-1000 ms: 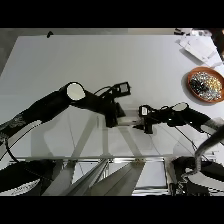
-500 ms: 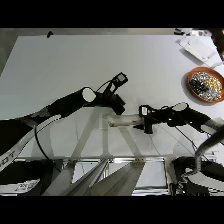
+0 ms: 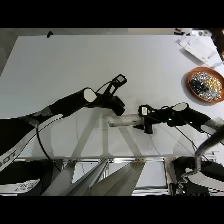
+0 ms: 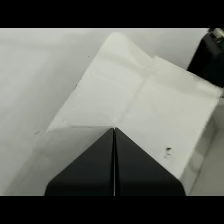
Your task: Fold the box and place the chain.
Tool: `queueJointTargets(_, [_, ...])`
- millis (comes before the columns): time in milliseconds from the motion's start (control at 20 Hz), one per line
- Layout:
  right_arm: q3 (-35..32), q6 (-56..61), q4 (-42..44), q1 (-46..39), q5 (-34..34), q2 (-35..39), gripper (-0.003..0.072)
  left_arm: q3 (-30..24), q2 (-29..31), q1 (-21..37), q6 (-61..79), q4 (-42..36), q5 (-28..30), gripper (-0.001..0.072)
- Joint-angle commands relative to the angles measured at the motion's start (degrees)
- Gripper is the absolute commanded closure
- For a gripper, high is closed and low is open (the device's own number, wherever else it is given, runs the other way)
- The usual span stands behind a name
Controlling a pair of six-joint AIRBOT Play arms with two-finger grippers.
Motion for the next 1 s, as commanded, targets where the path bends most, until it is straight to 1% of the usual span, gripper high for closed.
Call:
queueJointTargets(0, [-0.02, 0.09, 0.02, 0.0, 0.07, 0.02, 0.0273, 0.04, 5.62, 0.07, 0.31, 1.9, -0.85, 0.0698])
queueJointTargets(50, [-0.02, 0.09, 0.02, 0.0, 0.07, 0.02, 0.0273, 0.04, 8.0, 0.07, 0.28, 4.24, -2.32, 0.0698])
queueJointTargets(250, [-0.02, 0.09, 0.02, 0.0, 0.07, 0.02, 0.0273, 0.04, 17.84, 0.07, 0.13, 12.48, -11.13, 0.0705])
queueJointTargets(350, [-0.02, 0.09, 0.02, 0.0, 0.07, 0.02, 0.0273, 0.04, 21.92, 0.07, -3.32, 20.52, -15.69, 0.0706])
queueJointTargets(450, [-0.02, 0.09, 0.02, 0.0, 0.07, 0.02, 0.0273, 0.02, 23.71, 0.04, -10.99, 29.79, -21.16, 0.0707])
queueJointTargets(500, [-0.02, 0.09, 0.02, 0.0, 0.07, 0.02, 0.0273, 0.0, 23.76, 0.04, -13.07, 32.2, -23.89, 0.0707])
queueJointTargets(550, [-0.02, 0.09, 0.02, 0.0, 0.07, 0.02, 0.0273, -0.57, 23.76, 0.04, -13.4, 32.13, -25.22, 0.0707])
queueJointTargets(700, [-0.02, 0.09, 0.02, 0.0, 0.07, 0.02, 0.0273, -3.91, 23.76, -1.57, -12.72, 30.8, -23.47, 0.0708])
queueJointTargets(800, [-0.02, 0.09, 0.02, 0.0, 0.07, 0.02, 0.0273, -7.1, 23.76, -2.58, -12.87, 30.73, -19.93, 0.0708])
queueJointTargets(950, [-0.02, 0.09, 0.02, 0.0, 0.09, 0.02, 0.0273, -12.09, 23.76, -2.6, -12.85, 30.71, -15.26, 0.0707])
